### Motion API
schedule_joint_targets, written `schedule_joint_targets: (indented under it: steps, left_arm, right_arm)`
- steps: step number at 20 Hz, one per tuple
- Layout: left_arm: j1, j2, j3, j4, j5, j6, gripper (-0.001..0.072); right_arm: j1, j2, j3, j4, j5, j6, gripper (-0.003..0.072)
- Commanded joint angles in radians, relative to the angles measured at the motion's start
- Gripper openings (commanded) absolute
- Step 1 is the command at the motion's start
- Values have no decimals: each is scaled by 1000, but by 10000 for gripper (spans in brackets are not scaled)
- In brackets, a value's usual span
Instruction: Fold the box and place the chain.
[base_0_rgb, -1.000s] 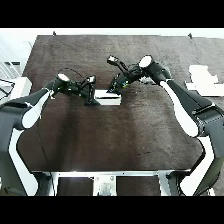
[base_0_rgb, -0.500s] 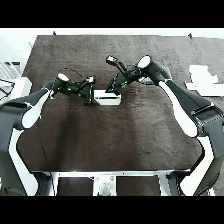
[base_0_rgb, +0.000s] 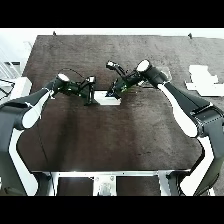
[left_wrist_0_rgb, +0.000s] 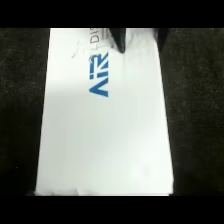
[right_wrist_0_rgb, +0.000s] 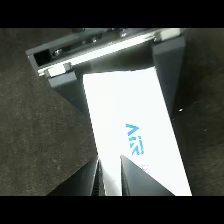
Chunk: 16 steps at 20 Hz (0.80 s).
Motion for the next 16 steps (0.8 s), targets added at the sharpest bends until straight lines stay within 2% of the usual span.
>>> schedule_joint_targets:
  steps: [1,4,9,11,13,16]
  left_arm:
    - [0,1,1,-1,3,-1,462]
    - [0,1,1,-1,3,-1,463]
    - [0,1,1,-1,3,-1,462]
    - [0,1,1,-1,3,-1,462]
    - [0,1,1,0,3,-1,463]
    - [0,1,1,-1,3,-1,463]
  right_arm:
    - [0,-1,-41,3,24,1,159]
    - [-1,-1,-57,18,24,-31,164]
    - [-53,0,-55,263,24,-114,163]
    - [-71,0,-55,292,23,-114,142]
    - [-76,-1,-58,291,23,-113,70]
    - [-75,-1,-87,290,-13,-110,32]
